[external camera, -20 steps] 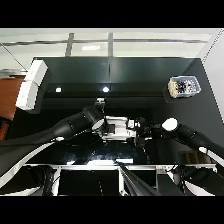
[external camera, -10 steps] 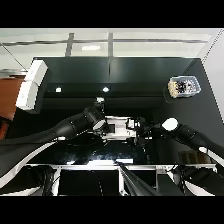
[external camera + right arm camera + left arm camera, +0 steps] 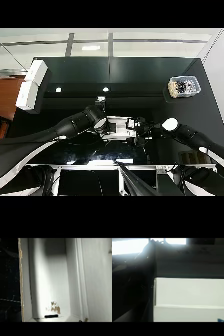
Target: Fold the box and place the chain.
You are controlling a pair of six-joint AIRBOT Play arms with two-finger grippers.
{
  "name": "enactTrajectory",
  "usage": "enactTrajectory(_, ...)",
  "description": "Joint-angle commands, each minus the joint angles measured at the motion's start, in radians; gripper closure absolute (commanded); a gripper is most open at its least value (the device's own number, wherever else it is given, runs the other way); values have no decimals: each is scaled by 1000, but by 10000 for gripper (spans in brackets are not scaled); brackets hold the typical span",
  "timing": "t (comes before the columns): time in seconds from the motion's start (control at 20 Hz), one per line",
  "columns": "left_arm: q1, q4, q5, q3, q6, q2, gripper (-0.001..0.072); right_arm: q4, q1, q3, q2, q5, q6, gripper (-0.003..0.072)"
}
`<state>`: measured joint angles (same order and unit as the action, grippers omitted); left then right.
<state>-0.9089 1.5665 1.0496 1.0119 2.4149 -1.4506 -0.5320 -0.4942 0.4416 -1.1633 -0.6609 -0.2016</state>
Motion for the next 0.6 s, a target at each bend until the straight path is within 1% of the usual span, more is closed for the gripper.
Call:
enactTrajectory(0.0,2,5,2,5,-2,-3,339,0,0,0,0,0,0,163)
enactTrajectory(0.15,1,2,3,5,-2,-16,343,0,0,0,0,0,0,163)
enactTrajectory(0.2,2,-5,6,5,-2,-19,375,0,0,0,0,-1,0,163)
enactTrajectory(0.25,1,-4,8,5,-2,-19,457,0,0,0,0,-1,0,163)
enactTrajectory(0.3,2,-4,7,5,-2,-19,492,0,0,0,0,0,0,163)
enactTrajectory(0.35,2,-3,7,5,-2,-19,497,0,0,0,0,-1,0,163)
enactTrajectory(0.4,2,-3,6,5,-3,-19,589,0,0,0,0,-1,0,162)
enactTrajectory(0.45,1,-3,6,5,-4,-20,665,0,0,0,0,-1,0,163)
enactTrajectory(0.5,1,-4,3,5,-6,-19,681,0,0,0,0,0,0,162)
enactTrajectory(0.55,1,-4,3,5,-6,-20,681,0,0,0,0,-1,0,162)
